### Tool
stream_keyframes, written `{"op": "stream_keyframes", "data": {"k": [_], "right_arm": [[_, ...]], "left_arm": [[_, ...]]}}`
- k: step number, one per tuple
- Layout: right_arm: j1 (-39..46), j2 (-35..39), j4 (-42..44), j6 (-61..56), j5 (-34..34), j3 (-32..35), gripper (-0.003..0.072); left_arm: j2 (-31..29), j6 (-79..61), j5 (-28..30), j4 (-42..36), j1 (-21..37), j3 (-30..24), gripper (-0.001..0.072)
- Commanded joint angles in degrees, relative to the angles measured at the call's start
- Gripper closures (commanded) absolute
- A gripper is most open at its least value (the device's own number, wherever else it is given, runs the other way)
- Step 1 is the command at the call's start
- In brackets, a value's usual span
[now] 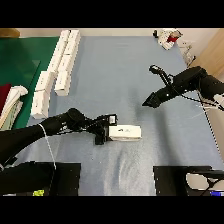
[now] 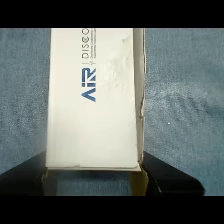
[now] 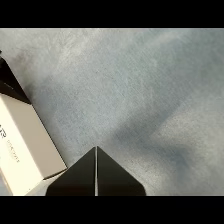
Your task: Fold the box.
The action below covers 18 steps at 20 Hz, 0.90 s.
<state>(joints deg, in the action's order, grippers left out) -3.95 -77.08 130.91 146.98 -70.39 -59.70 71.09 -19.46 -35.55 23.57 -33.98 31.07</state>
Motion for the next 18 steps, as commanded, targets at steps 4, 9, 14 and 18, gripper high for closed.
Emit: {"op": "stream_keyframes", "data": {"k": [4, 9, 14, 18], "right_arm": [[0.04, -0.04, 0.02, -0.07, 0.02, -0.04, 0.0667], [0.04, -0.04, 0.02, -0.07, 0.00, -0.04, 0.0667], [0.04, -0.04, 0.02, -0.07, 0.00, -0.04, 0.0667], [0.04, -0.04, 0.02, -0.07, 0.00, -0.04, 0.0667]], "left_arm": [[-7.41, 8.85, 0.31, 3.28, 1.77, 0.13, 0.0251], [-18.08, 54.14, -2.03, 31.39, 14.25, 0.11, 0.0250], [-20.39, 73.13, -10.12, 42.23, 28.81, -0.79, 0.0250], [-20.44, 74.93, -9.99, 42.25, 37.11, -2.29, 0.0251]]}}
